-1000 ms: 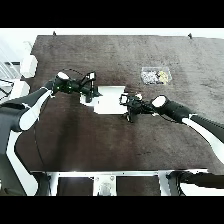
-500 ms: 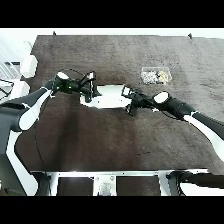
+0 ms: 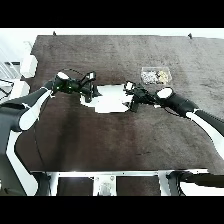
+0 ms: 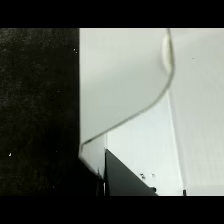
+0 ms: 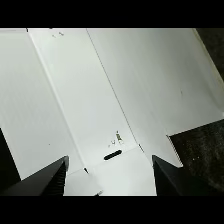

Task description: Fold the box and place the chain.

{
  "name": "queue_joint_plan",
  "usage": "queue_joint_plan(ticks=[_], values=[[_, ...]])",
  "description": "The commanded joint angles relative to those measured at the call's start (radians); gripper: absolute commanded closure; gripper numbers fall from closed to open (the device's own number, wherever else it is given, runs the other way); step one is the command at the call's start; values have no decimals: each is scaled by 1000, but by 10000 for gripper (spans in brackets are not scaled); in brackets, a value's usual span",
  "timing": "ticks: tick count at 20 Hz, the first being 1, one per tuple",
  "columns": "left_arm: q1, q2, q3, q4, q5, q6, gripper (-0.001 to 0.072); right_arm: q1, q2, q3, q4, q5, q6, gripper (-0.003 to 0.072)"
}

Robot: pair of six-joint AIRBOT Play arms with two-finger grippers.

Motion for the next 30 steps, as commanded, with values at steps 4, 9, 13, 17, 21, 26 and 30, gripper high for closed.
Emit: queue_joint_plan(ticks=[4,9,13,17,21,26,30], values=[[0,-1,1,0,-1,0,689,-37,40,-2,-11,126,37,80],[0,-1,1,0,0,0,688,-2,67,-101,-26,137,-31,80],[0,-1,1,0,0,0,689,32,6,-101,-30,69,-83,80],[0,-1,1,0,0,0,689,79,-30,-101,-66,-75,-99,79],[0,-1,1,0,0,0,689,90,-45,-98,-63,-150,-98,80],[0,-1,1,0,0,0,689,90,-43,-39,-63,-172,-6,80],[0,-1,1,0,0,0,688,80,-44,-10,-64,-173,6,80]])
